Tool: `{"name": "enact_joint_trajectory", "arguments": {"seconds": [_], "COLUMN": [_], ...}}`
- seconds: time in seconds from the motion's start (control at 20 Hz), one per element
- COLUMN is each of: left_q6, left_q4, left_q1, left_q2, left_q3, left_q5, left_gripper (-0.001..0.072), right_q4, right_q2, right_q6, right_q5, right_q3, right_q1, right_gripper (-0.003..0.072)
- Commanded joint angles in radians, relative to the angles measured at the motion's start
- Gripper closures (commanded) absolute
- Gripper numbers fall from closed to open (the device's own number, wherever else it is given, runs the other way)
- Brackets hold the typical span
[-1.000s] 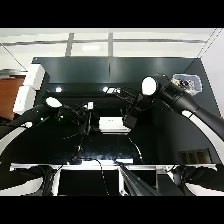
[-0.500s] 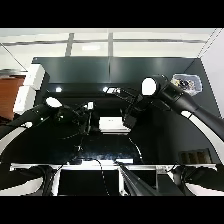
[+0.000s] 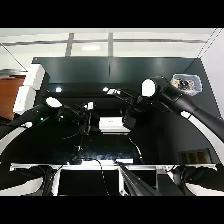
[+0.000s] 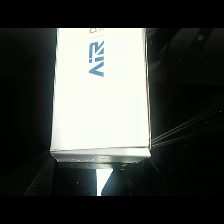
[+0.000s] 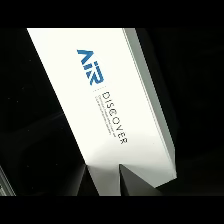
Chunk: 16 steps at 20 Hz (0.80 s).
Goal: Fold the box and place the chain.
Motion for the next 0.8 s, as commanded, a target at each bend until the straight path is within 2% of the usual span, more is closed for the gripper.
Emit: {"name": "enact_joint_trajectory", "arguments": {"seconds": [0.0,0.4,0.5,0.75], "left_q6": [-0.001,-0.011,-0.011,-0.012], "left_q4": [0.000,-0.001,-0.001,0.016], "left_q1": [-0.001,-0.002,-0.002,-0.015], "left_q2": [-0.001,-0.001,-0.001,-0.001], "left_q3": [0.000,0.000,0.000,0.000], "left_q5": [0.001,0.012,0.012,0.014], "left_gripper": [0.0245,0.0245,0.0245,0.0245], "right_q4": [0.004,0.011,0.011,0.006], "right_q2": [-0.001,0.000,0.004,0.018], "right_q6": [0.000,0.001,0.006,0.009], "right_q5": [0.002,0.001,-0.004,-0.008], "right_q3": [-0.008,-0.008,-0.005,0.015], "right_q1": [0.003,0.003,0.002,0.002], "right_gripper": [0.0437,0.0434,0.0356,0.0356]}}
